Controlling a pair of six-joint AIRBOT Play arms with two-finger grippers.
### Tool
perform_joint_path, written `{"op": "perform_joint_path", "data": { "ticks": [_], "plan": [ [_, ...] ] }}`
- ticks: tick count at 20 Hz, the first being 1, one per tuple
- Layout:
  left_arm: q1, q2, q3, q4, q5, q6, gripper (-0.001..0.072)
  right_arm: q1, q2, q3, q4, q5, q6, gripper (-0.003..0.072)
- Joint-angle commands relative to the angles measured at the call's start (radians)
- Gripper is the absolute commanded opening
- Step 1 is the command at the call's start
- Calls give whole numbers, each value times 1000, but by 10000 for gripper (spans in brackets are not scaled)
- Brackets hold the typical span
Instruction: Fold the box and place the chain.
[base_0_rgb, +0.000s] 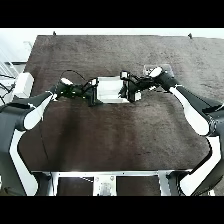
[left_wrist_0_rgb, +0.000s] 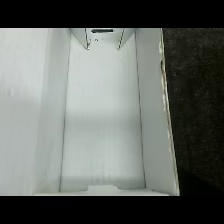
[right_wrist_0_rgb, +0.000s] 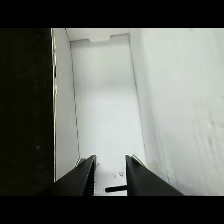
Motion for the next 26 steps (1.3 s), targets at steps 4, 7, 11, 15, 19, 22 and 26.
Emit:
{"op": "perform_joint_path", "data": {
  "ticks": [4, 7, 11, 15, 19, 22, 26],
  "plan": [
    [0, 0, 1, 0, 0, 0, 306, -11, -13, 0, 17, -4, 2, 519],
    [0, 0, 1, 0, 0, 0, 306, -26, -12, 0, 10, 18, 13, 577],
    [0, 0, 1, 0, 0, 0, 306, -50, 10, 0, -26, 97, 119, 224],
    [0, 0, 1, 0, 0, 0, 306, -96, 117, 0, -67, 122, 301, 10],
    [0, 0, 1, 0, 0, 0, 306, -192, 225, 0, -66, 120, 545, 8],
    [0, 0, 1, 0, 0, 0, 306, -295, 241, -8, -66, 122, 793, 8],
    [0, 0, 1, -7, 0, 0, 306, -362, 232, -111, -66, 120, 887, 8]
  ]
}}
